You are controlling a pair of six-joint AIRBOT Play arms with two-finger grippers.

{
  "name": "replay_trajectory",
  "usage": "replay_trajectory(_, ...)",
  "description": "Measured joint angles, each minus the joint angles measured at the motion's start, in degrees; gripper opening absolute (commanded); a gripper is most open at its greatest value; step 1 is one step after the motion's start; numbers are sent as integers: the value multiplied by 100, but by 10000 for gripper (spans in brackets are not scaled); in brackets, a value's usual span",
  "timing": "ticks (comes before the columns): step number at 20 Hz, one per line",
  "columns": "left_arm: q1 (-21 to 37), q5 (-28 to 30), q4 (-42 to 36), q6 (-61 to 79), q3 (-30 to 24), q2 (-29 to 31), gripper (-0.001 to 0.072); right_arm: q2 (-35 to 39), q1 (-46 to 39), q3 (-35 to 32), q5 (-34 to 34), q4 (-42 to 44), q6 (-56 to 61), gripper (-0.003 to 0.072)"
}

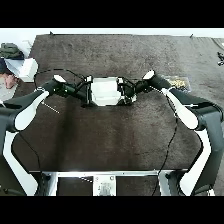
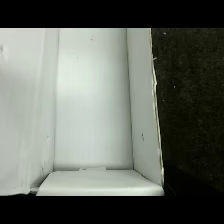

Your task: Fold the box and place the chain.

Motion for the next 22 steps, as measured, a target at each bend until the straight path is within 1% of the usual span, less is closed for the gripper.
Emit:
replay_trajectory(3,0,0,33,7,0,0,462,188,-26,0,114,-234,79,601)
replay_trajectory(6,4,-7,33,15,0,2,462,367,-55,0,262,-710,330,601)
replay_trajectory(10,0,151,28,42,7,11,462,636,-63,0,348,-1176,619,599)
replay_trajectory(13,0,256,28,42,13,13,462,837,-90,0,356,-1196,723,598)
replay_trajectory(16,-2,361,74,42,13,17,462,984,-87,0,363,-798,765,589)
replay_trajectory(17,-2,391,94,44,13,17,462,1014,-87,0,363,-603,767,552)
replay_trajectory(18,-2,409,101,42,13,17,462,1036,-92,0,363,-369,769,333)
replay_trajectory(19,-2,424,109,44,13,17,462,1049,-92,0,365,-153,774,140)
replay_trajectory(20,-2,435,114,42,13,17,462,1056,-92,0,376,61,780,55)
replay_trajectory(21,-2,444,114,42,13,17,462,1060,-85,0,385,267,789,-4)
replay_trajectory(22,-2,450,116,42,13,17,462,1060,-85,0,382,444,787,-4)
